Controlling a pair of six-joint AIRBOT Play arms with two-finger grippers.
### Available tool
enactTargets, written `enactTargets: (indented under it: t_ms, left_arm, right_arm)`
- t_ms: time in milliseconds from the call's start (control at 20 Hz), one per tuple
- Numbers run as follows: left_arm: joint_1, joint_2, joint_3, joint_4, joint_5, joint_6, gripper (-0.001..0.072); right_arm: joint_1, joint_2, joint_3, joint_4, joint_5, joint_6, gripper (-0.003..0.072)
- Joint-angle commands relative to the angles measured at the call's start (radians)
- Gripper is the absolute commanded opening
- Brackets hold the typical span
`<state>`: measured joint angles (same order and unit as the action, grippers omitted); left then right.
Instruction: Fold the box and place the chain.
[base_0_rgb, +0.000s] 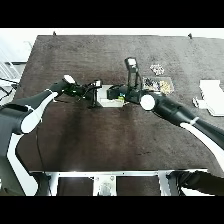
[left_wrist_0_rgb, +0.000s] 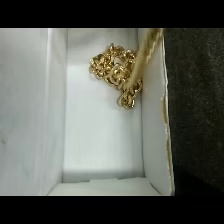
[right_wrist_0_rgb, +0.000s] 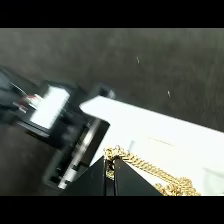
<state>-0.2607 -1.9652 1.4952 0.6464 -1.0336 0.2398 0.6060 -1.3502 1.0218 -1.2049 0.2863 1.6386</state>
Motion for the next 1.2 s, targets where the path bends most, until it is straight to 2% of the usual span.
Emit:
enactTargets:
  t_ms: [0, 100, 150, 200, 250, 400, 550, 650, 800, 900, 1150]
  left_arm:
    - [0.001, 0.0, 0.0, 0.0, 0.001, 0.0, 0.0467]
    - [0.0, 0.0, 0.0, 0.0, 0.001, -0.004, 0.0466]
    - [0.001, 0.0, 0.0, 0.0, 0.001, -0.004, 0.0467]
    - [0.001, 0.0, 0.0, 0.0, 0.001, -0.004, 0.0467]
    - [0.0, 0.0, 0.0, 0.0, 0.001, -0.004, 0.0467]
    - [0.001, 0.0, 0.0, 0.0, 0.002, -0.003, 0.0467]
    - [0.001, 0.0, 0.0, 0.0, 0.001, -0.003, 0.0467]
    - [0.001, 0.0, 0.0, 0.0, 0.002, -0.004, 0.0467]
    - [0.0, 0.0, 0.0, 0.0, 0.001, -0.004, 0.0467]
    - [0.001, 0.0, 0.0, 0.0, 0.002, -0.003, 0.0467]
    - [0.0, 0.0, 0.0, 0.0, 0.003, -0.003, 0.0467]
  right_arm:
    - [0.007, -0.101, -0.002, -0.003, -0.066, -0.001, 0.001]
    - [0.007, -0.097, -0.002, -0.004, -0.054, -0.001, 0.0015]
    - [0.007, -0.083, -0.002, -0.027, -0.05, -0.001, 0.0058]
    - [0.006, -0.065, -0.002, -0.079, -0.05, -0.001, 0.0265]
    - [0.002, -0.047, -0.002, -0.125, -0.05, -0.001, 0.0509]
    - [-0.053, 0.015, -0.002, -0.188, -0.006, 0.0, 0.0523]
    - [-0.158, 0.094, -0.006, -0.206, 0.202, 0.0, 0.0516]
    - [-0.246, 0.134, -0.045, -0.21, 0.259, 0.001, 0.0516]
    - [-0.387, 0.138, -0.122, -0.209, 0.247, 0.09, 0.0517]
    - [-0.443, 0.116, -0.173, -0.19, 0.188, 0.159, 0.0518]
    - [-0.452, -0.035, -0.167, -0.06, 0.043, 0.157, 0.0516]
